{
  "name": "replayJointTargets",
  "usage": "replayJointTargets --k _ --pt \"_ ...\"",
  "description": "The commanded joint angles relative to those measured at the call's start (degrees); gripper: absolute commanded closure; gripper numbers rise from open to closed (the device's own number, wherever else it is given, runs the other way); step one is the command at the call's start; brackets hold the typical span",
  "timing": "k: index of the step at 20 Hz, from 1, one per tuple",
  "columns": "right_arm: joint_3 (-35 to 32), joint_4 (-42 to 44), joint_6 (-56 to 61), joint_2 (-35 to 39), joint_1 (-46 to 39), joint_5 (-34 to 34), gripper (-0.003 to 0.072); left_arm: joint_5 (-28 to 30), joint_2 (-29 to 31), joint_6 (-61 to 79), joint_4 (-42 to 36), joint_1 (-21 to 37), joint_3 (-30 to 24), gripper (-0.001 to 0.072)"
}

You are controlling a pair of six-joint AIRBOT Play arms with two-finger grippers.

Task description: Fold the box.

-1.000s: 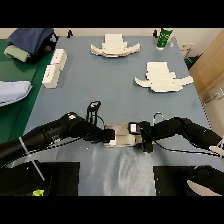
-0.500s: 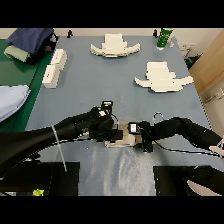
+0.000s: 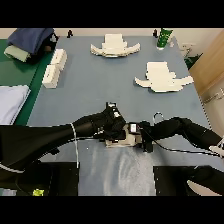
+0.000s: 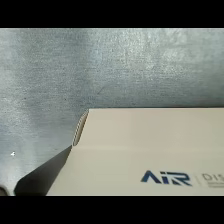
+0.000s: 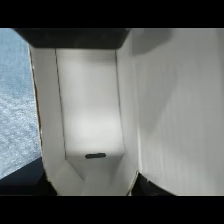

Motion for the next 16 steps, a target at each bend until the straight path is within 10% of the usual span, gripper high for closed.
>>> replayJointTargets --k 1,6,8,16 --pt "0.0 0.0 0.0 0.0 0.0 0.0 0.0186 -1.2 -0.8 -1.7 0.5 -0.1 0.6 0.0417" --pt "0.0 0.0 0.0 0.0 0.0 0.0 0.0186 -1.7 -0.8 -4.4 2.2 -0.1 0.6 0.0495" --pt "0.0 0.0 0.0 0.0 0.0 0.0 0.0186 -1.6 -0.8 -5.6 2.7 -0.1 0.6 0.0665" --pt "0.0 0.0 0.0 0.0 0.0 0.0 0.0186 -1.5 -0.7 -6.0 2.4 -0.4 0.7 0.0695"
